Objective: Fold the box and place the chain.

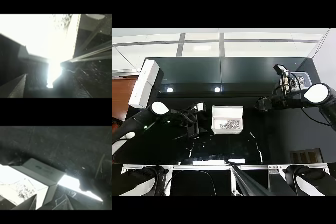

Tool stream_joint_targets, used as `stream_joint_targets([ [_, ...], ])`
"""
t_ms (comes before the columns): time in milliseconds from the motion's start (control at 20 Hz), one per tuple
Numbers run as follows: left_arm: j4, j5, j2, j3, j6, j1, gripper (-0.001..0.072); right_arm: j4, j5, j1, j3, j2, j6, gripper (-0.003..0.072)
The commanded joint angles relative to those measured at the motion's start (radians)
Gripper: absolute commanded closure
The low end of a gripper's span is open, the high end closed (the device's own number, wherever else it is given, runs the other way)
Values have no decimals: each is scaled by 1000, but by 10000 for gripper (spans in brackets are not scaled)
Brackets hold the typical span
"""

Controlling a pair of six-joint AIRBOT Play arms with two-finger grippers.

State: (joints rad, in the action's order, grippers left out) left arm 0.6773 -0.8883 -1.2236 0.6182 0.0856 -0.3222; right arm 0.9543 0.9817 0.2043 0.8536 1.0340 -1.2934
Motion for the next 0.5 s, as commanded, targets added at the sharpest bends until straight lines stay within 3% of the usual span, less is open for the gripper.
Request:
stream_joint_targets([
  [0, -122, -3, -82, 28, 243, -6, -3, 0, 2, 0, 0, -1, 0, 263],
  [450, -170, -6, -99, 32, 289, -37, -2, 0, 1, 0, 0, -1, 0, 263],
])
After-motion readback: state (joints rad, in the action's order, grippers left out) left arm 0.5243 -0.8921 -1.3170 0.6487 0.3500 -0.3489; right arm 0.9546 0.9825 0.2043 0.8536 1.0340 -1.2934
